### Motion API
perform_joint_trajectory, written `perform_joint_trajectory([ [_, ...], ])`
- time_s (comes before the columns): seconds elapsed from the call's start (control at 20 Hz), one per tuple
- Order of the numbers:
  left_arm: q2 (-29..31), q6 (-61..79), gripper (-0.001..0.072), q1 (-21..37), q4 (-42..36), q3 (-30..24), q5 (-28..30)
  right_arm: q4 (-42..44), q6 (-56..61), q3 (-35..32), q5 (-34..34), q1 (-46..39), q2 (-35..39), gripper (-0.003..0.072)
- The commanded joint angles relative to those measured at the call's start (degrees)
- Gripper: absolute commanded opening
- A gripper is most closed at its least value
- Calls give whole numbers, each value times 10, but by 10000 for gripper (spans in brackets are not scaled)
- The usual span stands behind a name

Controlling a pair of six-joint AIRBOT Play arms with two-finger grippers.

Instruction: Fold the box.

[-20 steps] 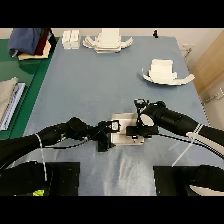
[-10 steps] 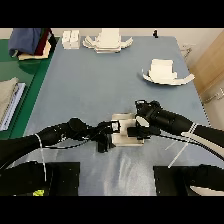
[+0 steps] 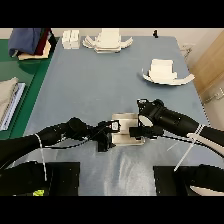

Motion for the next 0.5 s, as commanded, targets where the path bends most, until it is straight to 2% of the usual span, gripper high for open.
perform_joint_trajectory([
  [0.0,0,0,522,0,0,0,0,35,-8,3,1,1,26,389],
  [0.25,0,0,522,0,0,0,0,22,-12,21,2,0,125,378],
  [0.35,0,0,523,0,0,0,0,-10,-17,21,33,-15,155,203],
  [0.4,0,0,522,0,0,0,0,-31,-29,20,55,-32,163,90],
  [0.45,0,0,522,0,0,0,0,-49,-48,19,66,-57,165,15],
])
